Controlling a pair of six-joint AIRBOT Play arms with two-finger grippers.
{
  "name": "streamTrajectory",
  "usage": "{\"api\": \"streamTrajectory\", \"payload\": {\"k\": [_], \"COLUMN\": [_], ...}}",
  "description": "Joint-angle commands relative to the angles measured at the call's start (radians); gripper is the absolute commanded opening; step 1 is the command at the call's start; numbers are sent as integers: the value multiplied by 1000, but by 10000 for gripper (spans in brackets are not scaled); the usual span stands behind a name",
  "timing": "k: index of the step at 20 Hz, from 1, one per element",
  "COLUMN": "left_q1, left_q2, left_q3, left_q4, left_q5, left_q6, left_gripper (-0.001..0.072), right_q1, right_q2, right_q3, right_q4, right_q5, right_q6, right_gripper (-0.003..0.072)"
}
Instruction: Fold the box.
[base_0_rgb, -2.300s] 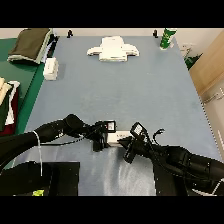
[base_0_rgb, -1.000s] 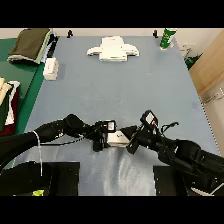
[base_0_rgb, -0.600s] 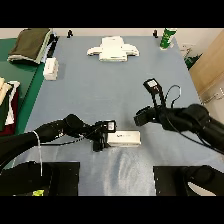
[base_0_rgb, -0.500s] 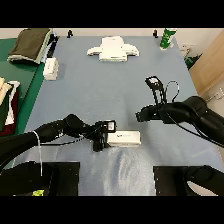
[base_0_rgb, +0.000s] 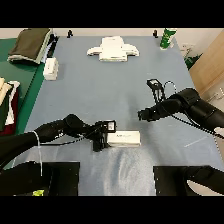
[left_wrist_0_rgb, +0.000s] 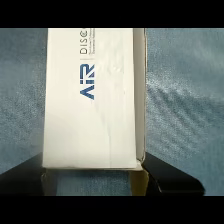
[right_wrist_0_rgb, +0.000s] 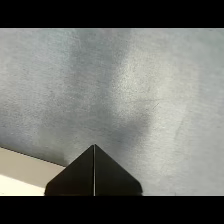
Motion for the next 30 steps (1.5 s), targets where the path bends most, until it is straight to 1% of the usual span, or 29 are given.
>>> {"api": "streamTrajectory", "payload": {"k": [1, 4, 6, 8, 11, 13, 16, 19, 21, 22, 25, 27, 30], "left_q1": [6, 44, 101, 183, 368, 512, 722, 913, 1017, 1056, 1131, 1126, 1091], "left_q2": [47, 119, 155, 183, 197, 196, 196, 189, 168, 148, 53, -21, -145], "left_q3": [6, 6, 6, 6, 6, 8, 30, 64, 98, 123, 231, 310, 435], "left_q4": [-6, -3, 13, 90, 324, 430, 515, 580, 585, 585, 585, 585, 581], "left_q5": [5, 8, 14, 21, 21, 21, 24, 56, 101, 108, 106, 105, 114], "left_q6": [0, -34, -94, -208, -480, -632, -737, -816, -841, -842, -918, -919, -946], "left_gripper": [491, 491, 492, 491, 492, 492, 491, 492, 492, 492, 492, 491, 492], "right_q1": [-2, -2, -2, -2, -2, -2, -2, -2, -2, -2, -2, -2, -2], "right_q2": [-5, -5, -5, -5, -5, -5, -5, -5, -5, -5, -5, -5, -5], "right_q3": [3, 3, 3, 3, 3, 3, 3, 3, 3, 3, 3, 3, 3], "right_q4": [0, 1, 0, 0, 0, 0, 0, 1, 0, 0, 0, 1, 0], "right_q5": [-10, -10, -10, -10, -10, -10, -10, -10, -10, -10, -10, -10, -10], "right_q6": [5, 5, 5, 5, 5, 5, 5, 5, 5, 5, 5, 5, 5], "right_gripper": [5, 5, 5, 5, 4, 5, 5, 5, 5, 5, 5, 5, 5]}}
